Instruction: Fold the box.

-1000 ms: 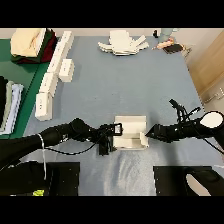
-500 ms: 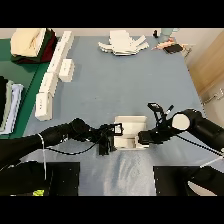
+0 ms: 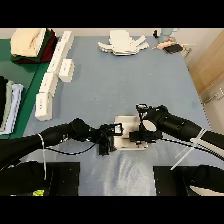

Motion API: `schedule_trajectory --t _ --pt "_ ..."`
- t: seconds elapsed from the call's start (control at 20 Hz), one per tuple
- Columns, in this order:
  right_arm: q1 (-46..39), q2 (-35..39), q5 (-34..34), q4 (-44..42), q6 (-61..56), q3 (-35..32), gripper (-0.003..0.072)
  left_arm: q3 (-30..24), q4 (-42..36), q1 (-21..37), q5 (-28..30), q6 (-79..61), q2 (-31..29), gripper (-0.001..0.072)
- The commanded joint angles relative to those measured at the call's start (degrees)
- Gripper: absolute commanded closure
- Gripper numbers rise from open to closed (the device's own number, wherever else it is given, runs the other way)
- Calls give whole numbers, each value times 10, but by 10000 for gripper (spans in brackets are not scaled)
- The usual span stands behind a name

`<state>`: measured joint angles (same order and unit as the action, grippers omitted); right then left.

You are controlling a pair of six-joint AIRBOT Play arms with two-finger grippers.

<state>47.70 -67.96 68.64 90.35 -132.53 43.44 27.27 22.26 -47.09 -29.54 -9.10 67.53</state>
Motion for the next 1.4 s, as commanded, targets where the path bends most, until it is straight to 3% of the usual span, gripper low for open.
schedule_trajectory --t 0.0,0.05,0.1,0.25,0.4,0.45,0.5,0.55,0.6,0.95,1.2,1.35 --pt "10 -13 27 25 -55 9 346 0 0 0 0 0 0 192" --pt "10 -13 29 26 -59 9 397 0 0 0 0 0 0 192" --pt "10 -13 29 27 -66 9 399 0 0 0 0 0 0 192" --pt "10 -13 29 29 -70 9 683 0 0 0 0 0 0 192" --pt "10 -13 28 35 -71 9 684 0 0 0 0 0 0 192" --pt "11 -13 27 35 -71 9 682 0 0 0 0 0 0 192" --pt "14 -13 26 36 -71 9 621 0 0 0 0 0 0 192" --pt "14 -13 27 36 -71 9 406 0 0 0 0 0 0 192" --pt "14 -12 28 34 -70 9 331 0 0 0 0 0 0 192" --pt "14 32 30 9 -70 9 331 0 0 0 0 0 0 193" --pt "11 130 41 14 -70 9 331 0 0 0 0 0 0 192" --pt "-9 198 91 52 -76 9 332 0 0 0 0 0 0 192"
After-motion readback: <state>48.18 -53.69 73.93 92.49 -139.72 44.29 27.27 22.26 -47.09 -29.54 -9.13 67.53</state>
